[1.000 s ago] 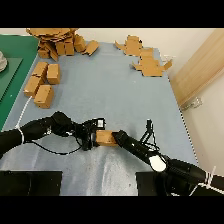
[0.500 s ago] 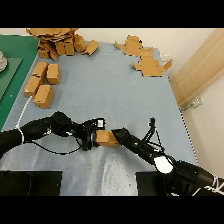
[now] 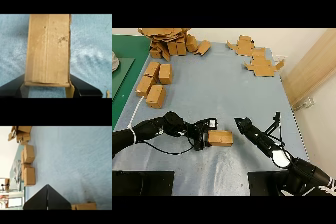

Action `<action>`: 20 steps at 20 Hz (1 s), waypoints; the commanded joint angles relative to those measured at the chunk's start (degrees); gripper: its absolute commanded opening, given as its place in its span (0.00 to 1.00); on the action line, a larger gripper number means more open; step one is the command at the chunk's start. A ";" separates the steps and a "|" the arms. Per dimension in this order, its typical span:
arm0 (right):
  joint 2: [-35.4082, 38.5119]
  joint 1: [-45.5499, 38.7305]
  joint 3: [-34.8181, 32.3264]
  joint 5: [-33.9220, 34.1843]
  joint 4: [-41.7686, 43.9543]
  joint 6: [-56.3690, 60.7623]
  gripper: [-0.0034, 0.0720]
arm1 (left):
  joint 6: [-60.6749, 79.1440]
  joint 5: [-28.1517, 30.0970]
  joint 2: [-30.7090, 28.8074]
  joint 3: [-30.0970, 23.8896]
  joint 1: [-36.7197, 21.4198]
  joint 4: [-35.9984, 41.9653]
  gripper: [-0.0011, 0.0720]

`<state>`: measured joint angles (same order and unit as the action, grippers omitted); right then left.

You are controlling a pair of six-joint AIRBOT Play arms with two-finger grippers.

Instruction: Fold the box.

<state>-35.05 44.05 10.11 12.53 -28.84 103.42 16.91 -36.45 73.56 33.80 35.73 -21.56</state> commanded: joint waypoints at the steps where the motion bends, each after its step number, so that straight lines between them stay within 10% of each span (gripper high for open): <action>1: 0.11 -2.67 0.04 -3.17 -0.92 -1.49 0.05 | 0.02 -0.09 0.02 0.07 0.02 0.13 0.49; 15: 4.96 -3.52 0.07 4.31 -1.97 -1.53 0.05 | -22.60 15.08 -8.87 0.07 -2.29 -0.87 0.49; 20: 7.96 -3.52 0.04 4.92 -2.45 -3.02 0.05 | -51.47 11.93 -17.97 0.07 -17.90 -27.02 0.51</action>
